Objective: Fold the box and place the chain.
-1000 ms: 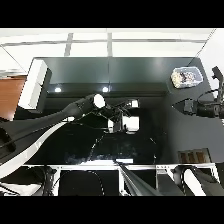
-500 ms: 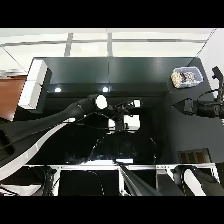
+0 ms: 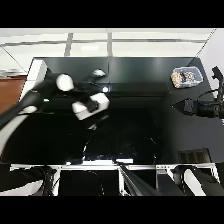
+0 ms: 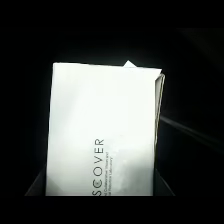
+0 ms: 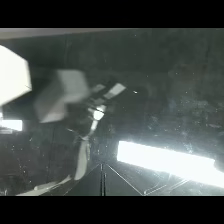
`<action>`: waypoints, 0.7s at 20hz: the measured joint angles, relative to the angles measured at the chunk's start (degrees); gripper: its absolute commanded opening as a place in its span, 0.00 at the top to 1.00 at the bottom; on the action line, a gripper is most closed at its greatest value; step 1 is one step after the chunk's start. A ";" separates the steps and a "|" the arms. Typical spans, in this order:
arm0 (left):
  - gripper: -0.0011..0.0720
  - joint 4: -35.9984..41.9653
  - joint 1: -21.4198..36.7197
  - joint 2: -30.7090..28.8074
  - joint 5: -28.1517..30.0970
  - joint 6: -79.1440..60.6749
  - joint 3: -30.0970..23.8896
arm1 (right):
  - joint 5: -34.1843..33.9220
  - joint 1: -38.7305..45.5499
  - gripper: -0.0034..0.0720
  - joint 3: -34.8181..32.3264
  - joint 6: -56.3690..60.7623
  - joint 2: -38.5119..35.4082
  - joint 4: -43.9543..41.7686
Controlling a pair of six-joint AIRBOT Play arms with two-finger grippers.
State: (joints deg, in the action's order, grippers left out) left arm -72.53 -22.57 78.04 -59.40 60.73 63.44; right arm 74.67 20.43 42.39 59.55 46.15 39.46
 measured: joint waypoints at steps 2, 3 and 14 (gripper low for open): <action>0.77 -2.97 8.72 -4.90 -2.36 4.52 -4.92 | -0.09 0.00 0.94 -0.07 -0.02 0.00 0.15; 0.77 -3.85 13.09 -7.06 -3.45 6.01 -7.65 | -0.22 0.00 0.94 -0.22 -0.07 0.00 0.15; 0.77 -10.43 52.50 -15.41 -2.80 8.55 -19.54 | -1.75 0.00 0.94 -2.05 -0.17 -0.02 -0.13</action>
State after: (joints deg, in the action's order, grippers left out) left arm -82.96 29.93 62.63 -62.19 69.28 43.90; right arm 72.93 20.43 40.34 59.37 46.13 39.33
